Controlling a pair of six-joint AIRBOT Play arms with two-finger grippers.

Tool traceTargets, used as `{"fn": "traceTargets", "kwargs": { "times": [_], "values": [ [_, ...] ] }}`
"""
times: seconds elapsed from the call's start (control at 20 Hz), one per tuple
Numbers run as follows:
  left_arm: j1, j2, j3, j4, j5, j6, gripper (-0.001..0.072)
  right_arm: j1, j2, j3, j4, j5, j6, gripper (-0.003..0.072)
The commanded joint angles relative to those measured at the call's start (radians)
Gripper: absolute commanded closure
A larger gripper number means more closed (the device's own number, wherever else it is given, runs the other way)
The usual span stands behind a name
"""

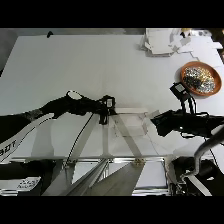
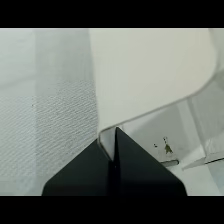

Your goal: Fold the box and place the chain.

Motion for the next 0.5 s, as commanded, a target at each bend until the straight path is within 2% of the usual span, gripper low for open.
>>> {"fn": "traceTargets", "kwargs": {
  "times": [0.0, 0.45],
  "values": [
    [-0.001, 0.000, 0.001, 0.049, 0.002, 0.007, 0.0705, 0.001, 0.001, 0.001, 0.000, -0.001, 0.000, 0.0462],
    [-0.006, -0.018, 0.001, 0.056, 0.008, 0.007, 0.0705, 0.001, 0.001, 0.001, 0.000, 0.000, 0.000, 0.0462]
  ]
}}
